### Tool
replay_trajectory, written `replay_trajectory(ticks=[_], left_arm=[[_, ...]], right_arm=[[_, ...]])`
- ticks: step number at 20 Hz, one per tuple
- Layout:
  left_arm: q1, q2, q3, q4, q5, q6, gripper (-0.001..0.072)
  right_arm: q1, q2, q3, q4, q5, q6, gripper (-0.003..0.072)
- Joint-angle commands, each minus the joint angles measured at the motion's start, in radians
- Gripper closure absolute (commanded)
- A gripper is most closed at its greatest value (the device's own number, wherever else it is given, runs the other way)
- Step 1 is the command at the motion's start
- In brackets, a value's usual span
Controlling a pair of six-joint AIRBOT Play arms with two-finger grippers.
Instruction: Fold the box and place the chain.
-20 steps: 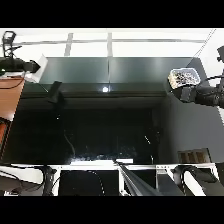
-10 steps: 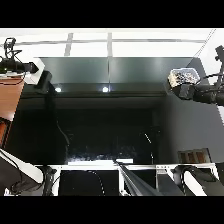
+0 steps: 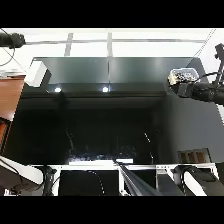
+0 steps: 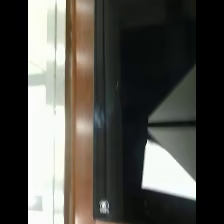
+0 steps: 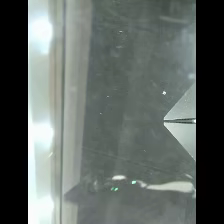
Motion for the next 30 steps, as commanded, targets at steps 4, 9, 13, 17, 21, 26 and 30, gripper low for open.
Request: replay_trajectory(ticks=[4,9,13,17,21,26,30], left_arm=[[-0.108,0.293,-0.215,-0.038,-0.341,-0.083,0.0689],[-0.224,0.75,-0.839,-0.042,-0.008,-0.082,0.0687],[-0.24,1.089,-1.284,-0.042,0.227,-0.077,0.0686],[-0.24,1.234,-1.405,-0.037,0.231,-0.077,0.0686],[-0.24,1.234,-1.404,-0.035,0.218,-0.077,0.0684],[-0.24,1.234,-1.404,-0.036,0.217,-0.077,0.0684],[-0.24,1.234,-1.404,-0.039,0.218,-0.077,0.0684]], right_arm=[[0.099,-0.007,0.001,-0.177,-0.183,-0.018,0.0671],[0.099,-0.009,-0.039,-0.292,-0.17,-0.018,0.0671],[0.097,-0.01,-0.143,-0.339,-0.254,-0.018,0.0671],[0.095,-0.01,-0.161,-0.346,-0.238,-0.018,0.067],[0.095,-0.01,-0.161,-0.34,-0.235,-0.018,0.067],[0.095,-0.01,-0.161,-0.34,-0.235,-0.018,0.067],[0.095,-0.01,-0.161,-0.34,-0.235,-0.018,0.067]])
